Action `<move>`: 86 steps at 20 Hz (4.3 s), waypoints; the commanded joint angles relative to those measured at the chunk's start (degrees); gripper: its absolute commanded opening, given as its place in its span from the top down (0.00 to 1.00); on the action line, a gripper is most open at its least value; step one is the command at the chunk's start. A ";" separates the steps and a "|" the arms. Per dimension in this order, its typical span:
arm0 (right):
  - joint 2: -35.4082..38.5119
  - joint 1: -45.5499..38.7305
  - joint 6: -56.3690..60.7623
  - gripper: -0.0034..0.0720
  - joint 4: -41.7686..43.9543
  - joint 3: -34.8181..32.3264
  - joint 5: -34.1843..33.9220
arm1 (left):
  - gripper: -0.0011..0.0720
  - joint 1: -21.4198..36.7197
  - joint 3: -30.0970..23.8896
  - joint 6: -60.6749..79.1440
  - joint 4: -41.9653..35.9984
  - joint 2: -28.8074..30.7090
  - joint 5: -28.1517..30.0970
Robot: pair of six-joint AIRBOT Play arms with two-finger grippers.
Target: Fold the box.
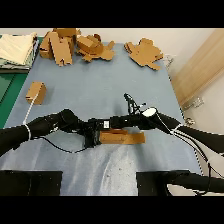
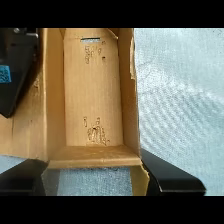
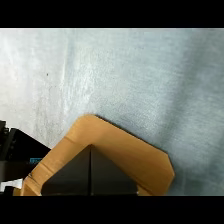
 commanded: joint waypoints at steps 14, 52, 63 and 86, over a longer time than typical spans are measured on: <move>27.19 -18.45 0.48 0.96 -30.82 -4.28 11.23 | 0.59 -0.02 0.02 0.02 0.02 -0.02 -0.04; 21.90 5.97 -17.35 0.75 -41.03 -10.08 2.54 | 0.59 -0.02 0.02 0.02 0.00 -0.02 -0.07; 21.90 8.68 -19.54 0.74 -37.27 -10.08 1.62 | 0.59 -0.02 0.02 0.02 0.00 -0.04 -0.09; 16.72 8.68 -21.90 0.31 -29.38 -10.67 2.34 | 0.59 -0.02 0.02 0.02 0.02 -0.02 -0.09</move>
